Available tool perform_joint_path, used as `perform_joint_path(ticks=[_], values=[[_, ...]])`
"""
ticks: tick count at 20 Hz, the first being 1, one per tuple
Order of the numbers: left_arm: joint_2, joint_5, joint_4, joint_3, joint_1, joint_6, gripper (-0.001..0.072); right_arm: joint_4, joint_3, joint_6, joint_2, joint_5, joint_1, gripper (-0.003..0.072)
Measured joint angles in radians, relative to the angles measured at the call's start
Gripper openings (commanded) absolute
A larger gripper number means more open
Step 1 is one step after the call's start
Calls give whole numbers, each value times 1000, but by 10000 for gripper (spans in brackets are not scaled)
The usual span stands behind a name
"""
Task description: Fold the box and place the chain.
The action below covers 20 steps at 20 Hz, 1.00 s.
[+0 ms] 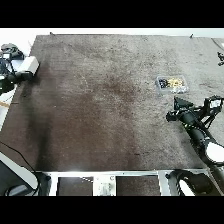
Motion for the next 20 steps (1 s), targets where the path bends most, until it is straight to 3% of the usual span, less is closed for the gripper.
perform_joint_path(ticks=[7,13,15,16,20], values=[[-10,45,0,-1,0,22,13,0,0,0,0,0,0,-11],[-35,20,-1,0,2,22,29,0,0,0,0,0,0,-11],[-40,10,0,0,2,22,542,0,0,0,0,0,0,-11],[-42,10,0,0,2,23,571,0,0,0,0,0,0,-11],[-40,11,0,0,2,23,572,0,0,0,0,0,0,-11]])
